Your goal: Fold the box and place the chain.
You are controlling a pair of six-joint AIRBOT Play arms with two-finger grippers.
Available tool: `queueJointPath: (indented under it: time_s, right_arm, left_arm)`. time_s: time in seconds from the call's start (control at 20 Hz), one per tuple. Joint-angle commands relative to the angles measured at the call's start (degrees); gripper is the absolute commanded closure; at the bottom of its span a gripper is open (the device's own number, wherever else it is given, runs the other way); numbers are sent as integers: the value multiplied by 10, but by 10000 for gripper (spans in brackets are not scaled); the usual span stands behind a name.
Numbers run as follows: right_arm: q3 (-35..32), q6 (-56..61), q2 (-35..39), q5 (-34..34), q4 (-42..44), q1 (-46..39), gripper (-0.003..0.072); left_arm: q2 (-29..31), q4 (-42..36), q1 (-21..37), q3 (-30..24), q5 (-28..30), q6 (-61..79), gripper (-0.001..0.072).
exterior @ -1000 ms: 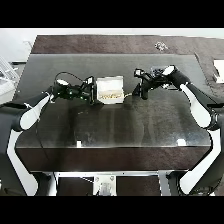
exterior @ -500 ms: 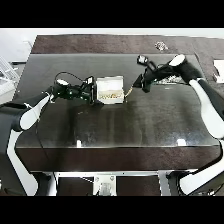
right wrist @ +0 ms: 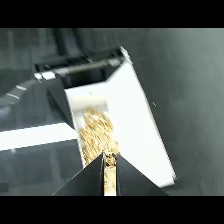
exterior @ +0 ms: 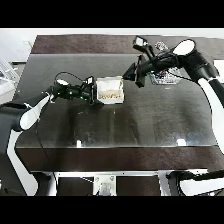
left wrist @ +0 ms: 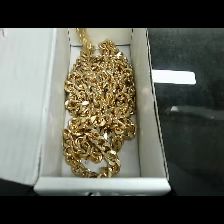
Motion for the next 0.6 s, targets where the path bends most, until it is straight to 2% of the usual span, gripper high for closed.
queueJointPath:
  time_s: [0.0, 0.15, 0.55]
  right_arm:
    - [0, 4, -3, -43, -13, 38, 677]
    - [0, 4, -23, -80, -17, 49, 677]
    - [0, 4, -123, -106, -13, 83, 675]
  left_arm:
    - [0, 0, 1, 0, 0, 0, 171]
    - [0, 0, 0, 0, 0, 0, 171]
    - [0, 0, 0, 0, 0, 0, 171]
